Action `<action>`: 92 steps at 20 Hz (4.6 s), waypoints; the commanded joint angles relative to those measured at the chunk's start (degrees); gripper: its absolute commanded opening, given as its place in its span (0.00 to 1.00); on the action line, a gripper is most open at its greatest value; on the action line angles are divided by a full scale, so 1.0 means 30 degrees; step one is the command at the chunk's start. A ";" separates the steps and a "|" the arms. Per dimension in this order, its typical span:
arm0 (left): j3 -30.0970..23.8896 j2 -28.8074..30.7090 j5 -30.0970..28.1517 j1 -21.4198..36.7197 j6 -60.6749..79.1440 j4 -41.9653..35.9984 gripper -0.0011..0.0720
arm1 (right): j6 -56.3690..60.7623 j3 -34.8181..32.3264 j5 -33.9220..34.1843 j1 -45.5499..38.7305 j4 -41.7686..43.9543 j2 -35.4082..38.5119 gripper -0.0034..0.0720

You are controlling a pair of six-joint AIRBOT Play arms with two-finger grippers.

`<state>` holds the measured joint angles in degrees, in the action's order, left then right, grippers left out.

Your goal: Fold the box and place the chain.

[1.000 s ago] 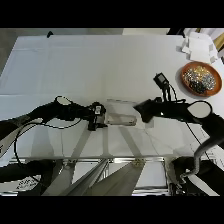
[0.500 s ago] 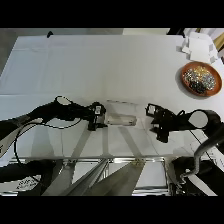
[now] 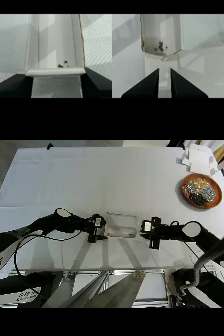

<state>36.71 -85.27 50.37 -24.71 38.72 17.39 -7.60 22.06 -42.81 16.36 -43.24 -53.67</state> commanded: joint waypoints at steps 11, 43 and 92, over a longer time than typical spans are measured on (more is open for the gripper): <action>0.0015 0.0015 -0.0007 -0.0007 0.0000 0.0007 0.36 | -0.1610 -0.0029 0.2222 0.1464 0.2040 -0.2273 0.25; 0.0015 0.0015 -0.0007 -0.0007 0.0000 0.0000 0.36 | 0.4765 -0.0029 0.3279 0.0809 0.1501 0.0124 0.10; 0.0015 0.0015 0.0000 -0.0007 0.0000 0.0000 0.36 | 2.4086 0.1610 -0.2361 -0.1421 0.0903 -0.0641 0.45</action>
<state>36.71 -85.25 50.37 -24.71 38.72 17.39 64.49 26.65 -50.02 12.03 -39.86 -55.13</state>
